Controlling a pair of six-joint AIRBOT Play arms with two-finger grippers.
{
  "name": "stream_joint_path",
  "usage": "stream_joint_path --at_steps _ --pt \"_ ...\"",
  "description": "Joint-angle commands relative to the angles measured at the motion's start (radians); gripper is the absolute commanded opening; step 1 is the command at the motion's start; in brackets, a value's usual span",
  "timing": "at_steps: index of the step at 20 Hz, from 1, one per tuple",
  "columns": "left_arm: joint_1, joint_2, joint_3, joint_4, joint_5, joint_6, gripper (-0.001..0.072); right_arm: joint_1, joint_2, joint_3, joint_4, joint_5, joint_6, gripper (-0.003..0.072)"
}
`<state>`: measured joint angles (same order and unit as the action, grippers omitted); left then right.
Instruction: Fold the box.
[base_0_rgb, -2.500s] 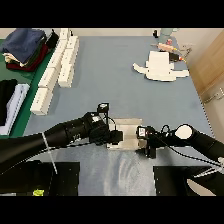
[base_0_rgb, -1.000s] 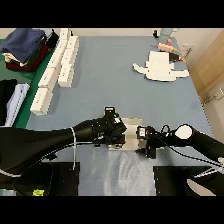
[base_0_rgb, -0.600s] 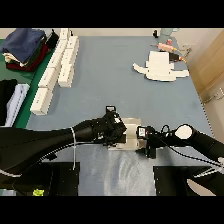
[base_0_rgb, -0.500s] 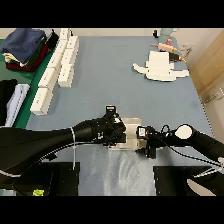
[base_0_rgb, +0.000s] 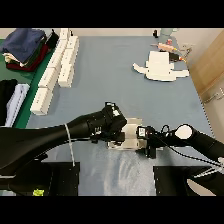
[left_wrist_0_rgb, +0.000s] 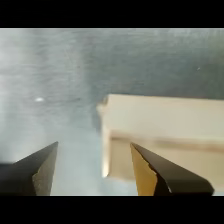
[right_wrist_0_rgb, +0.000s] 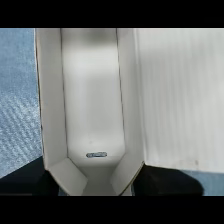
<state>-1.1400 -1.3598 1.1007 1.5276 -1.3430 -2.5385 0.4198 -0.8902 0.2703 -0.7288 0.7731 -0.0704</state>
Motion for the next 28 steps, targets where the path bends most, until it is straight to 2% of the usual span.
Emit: stream_joint_path --at_steps 1,3,4,5,6,9,11,13,15,16,18,19,20,21,24,26,28 --pt "0.013 0.083 0.081 0.03 -0.267 0.104 0.0695 0.0 0.0 0.0 0.0 0.0 0.0 0.0597" --pt "0.013 0.148 0.09 0.032 -0.309 0.138 0.0693 0.0 0.0 0.001 0.0 0.0 0.0 0.0598" --pt "0.013 0.174 0.09 0.032 -0.311 0.146 0.0595 0.0 0.0 0.001 0.0 0.0 0.0 0.0597" --pt "0.013 0.195 0.09 0.033 -0.306 0.15 0.0337 0.0 0.0 0.001 0.0 0.0 0.0 0.0597" --pt "0.013 0.207 0.09 0.033 -0.293 0.182 0.0192 0.0 0.0 0.001 0.0 0.0 0.0 0.0597" --pt "0.011 0.212 0.087 0.072 -0.175 0.329 0.0173 0.0 0.0 0.0 0.0 0.0 0.0 0.0597" --pt "0.005 0.213 0.084 0.053 -0.076 0.544 0.0174 0.0 0.0 0.001 0.0 0.0 0.0 0.0598" --pt "0.035 0.241 0.041 -0.054 -0.013 0.812 0.0014 0.0 0.0 0.001 0.0 0.0 0.0 0.0598" --pt "0.12 0.346 -0.107 -0.236 0.125 1.14 0.0013 0.0 0.0 0.001 0.0 0.0 0.0 0.0597" --pt "0.179 0.411 -0.196 -0.307 0.185 1.259 0.0013 0.0 0.0 0.001 0.0 0.0 0.0 0.0597" --pt "0.307 0.538 -0.364 -0.326 0.235 1.453 0.0016 0.0 0.0 0.001 0.0 0.0 0.0 0.0597" --pt "0.365 0.587 -0.431 -0.314 0.242 1.559 0.01 0.0 0.0 0.0 0.0 0.0 0.0 0.0597" --pt "0.413 0.621 -0.489 -0.32 0.278 1.664 0.0549 0.0 0.0 0.001 0.0 0.0 0.0 0.0597" --pt "0.459 0.645 -0.549 -0.352 0.356 1.746 0.0696 0.0 0.0 0.001 0.0 0.0 0.0 0.0597" --pt "0.551 0.65 -0.67 -0.602 0.542 2.091 0.0696 0.0 0.0 0.001 0.0 0.0 0.0 0.0597" --pt "0.556 0.608 -0.721 -0.795 0.623 2.389 0.0696 0.0 0.0 0.001 0.0 0.0 0.0 0.0598" --pt "0.555 0.528 -0.733 -0.954 0.649 2.651 0.0695 0.0 0.0 0.001 0.0 0.0 0.0 0.0598"
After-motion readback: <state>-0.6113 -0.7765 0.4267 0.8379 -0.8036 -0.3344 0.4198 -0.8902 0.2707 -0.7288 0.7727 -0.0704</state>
